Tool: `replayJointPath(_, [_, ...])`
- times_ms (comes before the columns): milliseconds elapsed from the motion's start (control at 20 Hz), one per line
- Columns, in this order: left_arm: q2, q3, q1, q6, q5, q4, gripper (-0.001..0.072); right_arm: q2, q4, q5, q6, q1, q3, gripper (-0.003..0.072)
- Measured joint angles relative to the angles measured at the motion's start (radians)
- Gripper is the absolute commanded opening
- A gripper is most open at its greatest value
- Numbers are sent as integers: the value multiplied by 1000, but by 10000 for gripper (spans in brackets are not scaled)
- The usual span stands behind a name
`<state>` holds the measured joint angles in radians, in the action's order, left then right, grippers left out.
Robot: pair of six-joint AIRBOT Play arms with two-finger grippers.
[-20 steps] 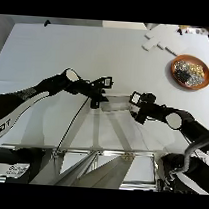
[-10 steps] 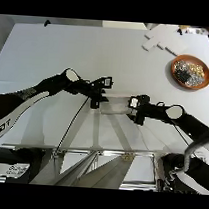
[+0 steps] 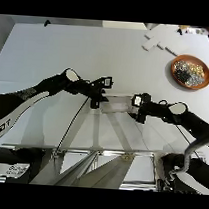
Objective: Fold the box and place the chain.
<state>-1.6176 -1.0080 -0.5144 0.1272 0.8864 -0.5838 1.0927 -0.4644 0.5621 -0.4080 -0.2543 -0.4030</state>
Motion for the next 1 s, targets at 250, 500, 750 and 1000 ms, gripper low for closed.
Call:
replayJointPath(250, [0,0,0,0,-1,0,10,6,103,68,-174,66,-4,700])
replayJointPath(500, [0,0,0,0,-1,0,10,53,159,158,-255,122,-36,700])
replayJointPath(750, [0,0,0,0,0,0,10,137,175,235,-276,135,-89,700])
replayJointPath(1000, [0,0,0,0,1,0,10,190,181,258,-300,137,-106,696])
